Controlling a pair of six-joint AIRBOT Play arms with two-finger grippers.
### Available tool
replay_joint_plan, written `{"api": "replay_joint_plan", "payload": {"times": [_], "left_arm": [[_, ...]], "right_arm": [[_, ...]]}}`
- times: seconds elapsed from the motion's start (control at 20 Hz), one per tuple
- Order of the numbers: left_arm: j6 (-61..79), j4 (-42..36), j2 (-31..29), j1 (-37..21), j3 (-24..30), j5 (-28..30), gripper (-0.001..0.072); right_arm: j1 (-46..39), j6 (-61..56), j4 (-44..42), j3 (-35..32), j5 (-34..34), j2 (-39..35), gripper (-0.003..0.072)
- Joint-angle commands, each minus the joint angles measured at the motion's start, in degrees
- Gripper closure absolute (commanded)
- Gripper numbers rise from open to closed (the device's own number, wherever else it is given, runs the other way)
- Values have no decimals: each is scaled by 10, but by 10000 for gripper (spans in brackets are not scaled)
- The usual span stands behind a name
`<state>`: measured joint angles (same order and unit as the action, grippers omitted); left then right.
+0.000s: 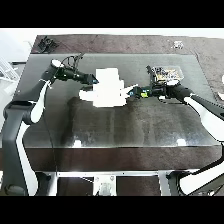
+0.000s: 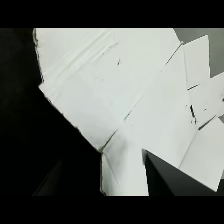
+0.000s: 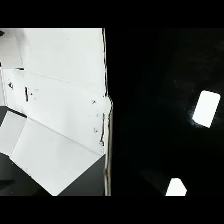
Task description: Fold the box and place the chain.
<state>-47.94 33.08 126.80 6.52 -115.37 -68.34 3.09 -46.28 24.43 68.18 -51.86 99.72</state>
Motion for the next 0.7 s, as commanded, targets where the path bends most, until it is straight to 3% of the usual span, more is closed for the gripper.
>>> {"api": "replay_joint_plan", "payload": {"times": [0.0,0.1,0.2,0.65], "left_arm": [[4,-9,4,2,-1,2,159],[4,-11,7,2,-1,2,161],[4,-18,14,3,-1,2,219],[35,-55,24,3,0,-1,240]], "right_arm": [[0,0,0,0,0,0,681],[0,0,0,0,0,0,681],[0,4,0,0,0,0,681],[0,5,0,-1,0,0,680]]}}
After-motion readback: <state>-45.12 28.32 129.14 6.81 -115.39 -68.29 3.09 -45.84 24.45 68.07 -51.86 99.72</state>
